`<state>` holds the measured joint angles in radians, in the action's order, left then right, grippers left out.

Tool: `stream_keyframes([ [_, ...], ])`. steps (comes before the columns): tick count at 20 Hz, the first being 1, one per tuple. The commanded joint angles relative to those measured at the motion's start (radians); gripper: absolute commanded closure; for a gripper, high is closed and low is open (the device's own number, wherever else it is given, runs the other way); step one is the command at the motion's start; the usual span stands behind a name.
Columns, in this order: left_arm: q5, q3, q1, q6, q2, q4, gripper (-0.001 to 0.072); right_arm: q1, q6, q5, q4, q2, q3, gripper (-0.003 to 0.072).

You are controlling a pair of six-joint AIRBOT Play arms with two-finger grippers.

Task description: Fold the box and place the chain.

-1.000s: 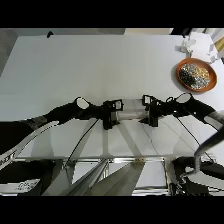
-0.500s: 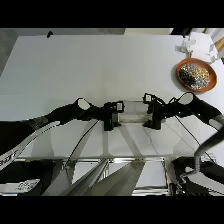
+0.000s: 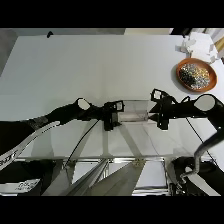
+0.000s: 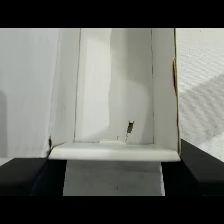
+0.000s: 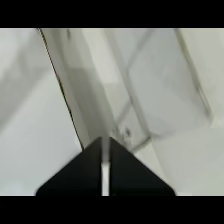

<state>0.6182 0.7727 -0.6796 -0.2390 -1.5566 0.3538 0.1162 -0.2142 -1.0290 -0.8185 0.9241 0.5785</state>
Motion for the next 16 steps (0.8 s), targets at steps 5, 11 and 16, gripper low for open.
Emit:
stream_keyframes([
  [5, -0.001, 0.001, 0.000, 0.000, 0.001, 0.001, 0.0457, 0.048, 0.117, 0.285, 0.580, 0.113, 0.000, 0.0668],
  [11, 0.000, 0.001, 0.000, 0.000, 0.001, 0.000, 0.0457, 0.053, -0.007, 0.322, 0.460, 0.272, 0.000, 0.0668],
  [16, -0.001, 0.001, 0.000, 0.000, 0.001, 0.001, 0.0457, 0.053, -0.131, 0.435, 0.299, 0.273, 0.000, 0.0667],
])
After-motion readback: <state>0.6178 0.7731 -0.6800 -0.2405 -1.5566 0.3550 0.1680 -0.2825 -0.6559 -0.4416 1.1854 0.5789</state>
